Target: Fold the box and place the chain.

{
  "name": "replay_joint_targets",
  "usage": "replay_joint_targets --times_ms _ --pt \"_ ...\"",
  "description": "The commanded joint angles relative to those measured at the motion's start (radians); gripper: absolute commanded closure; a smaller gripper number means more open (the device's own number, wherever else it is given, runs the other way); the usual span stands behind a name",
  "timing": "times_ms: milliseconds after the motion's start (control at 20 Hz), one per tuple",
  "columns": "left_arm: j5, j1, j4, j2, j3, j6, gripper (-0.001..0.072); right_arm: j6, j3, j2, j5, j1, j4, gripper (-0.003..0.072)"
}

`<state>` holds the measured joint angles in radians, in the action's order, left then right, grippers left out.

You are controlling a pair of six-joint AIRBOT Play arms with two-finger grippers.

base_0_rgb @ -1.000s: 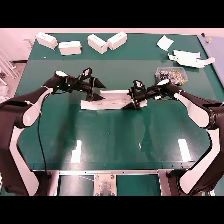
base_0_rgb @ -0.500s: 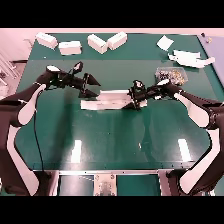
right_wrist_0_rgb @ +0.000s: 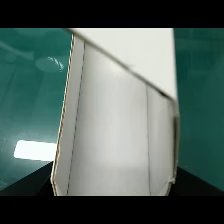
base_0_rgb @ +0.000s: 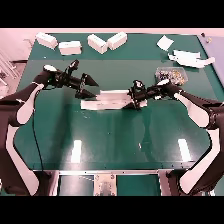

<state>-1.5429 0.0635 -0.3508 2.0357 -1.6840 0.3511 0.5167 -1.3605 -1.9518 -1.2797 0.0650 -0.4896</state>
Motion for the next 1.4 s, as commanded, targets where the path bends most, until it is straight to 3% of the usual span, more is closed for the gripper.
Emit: replay_joint_targets --times_ms 0,250,500,750,800,850,900,950,1150,1250,1350 --pt "-0.053 -0.001 -0.077 -0.001 -0.001 -0.037 0.0003 0.000 0.000 0.000 0.000 0.000 0.000 0.0139" --pt "-0.104 -0.001 -0.277 0.000 0.000 -0.117 0.0004 0.000 0.000 0.000 0.000 0.000 0.000 0.0139" --pt "-0.112 0.002 -0.320 0.000 0.000 -0.118 0.0004 0.000 0.000 0.000 0.000 0.000 0.000 0.0139" --pt "0.008 0.003 -0.321 0.000 0.000 -0.145 0.0004 0.000 0.000 0.000 0.000 0.000 0.000 0.0139" --pt "0.005 0.003 -0.307 0.000 0.000 -0.145 0.0070 0.000 0.000 0.000 0.000 0.000 0.000 0.0139" --pt "-0.020 0.003 -0.290 0.000 0.000 -0.144 0.0287 0.000 0.000 0.000 0.000 0.000 0.000 0.0139" --pt "-0.076 0.003 -0.282 0.000 0.000 -0.139 0.0563 0.000 0.000 0.000 0.000 0.000 0.000 0.0139" --pt "-0.127 0.003 -0.274 0.000 0.000 -0.127 0.0680 0.000 0.000 0.000 0.000 0.000 0.000 0.0139" --pt "-0.268 0.006 -0.140 0.000 0.000 -0.136 0.0688 0.000 0.000 0.000 0.000 0.000 0.000 0.0139" --pt "-0.256 0.026 -0.047 0.000 0.000 -0.137 0.0689 0.000 0.000 0.000 0.000 0.000 0.000 0.0139" --pt "-0.185 0.067 -0.047 0.000 0.000 -0.138 0.0689 0.000 0.000 0.000 0.000 0.000 0.000 0.0139"
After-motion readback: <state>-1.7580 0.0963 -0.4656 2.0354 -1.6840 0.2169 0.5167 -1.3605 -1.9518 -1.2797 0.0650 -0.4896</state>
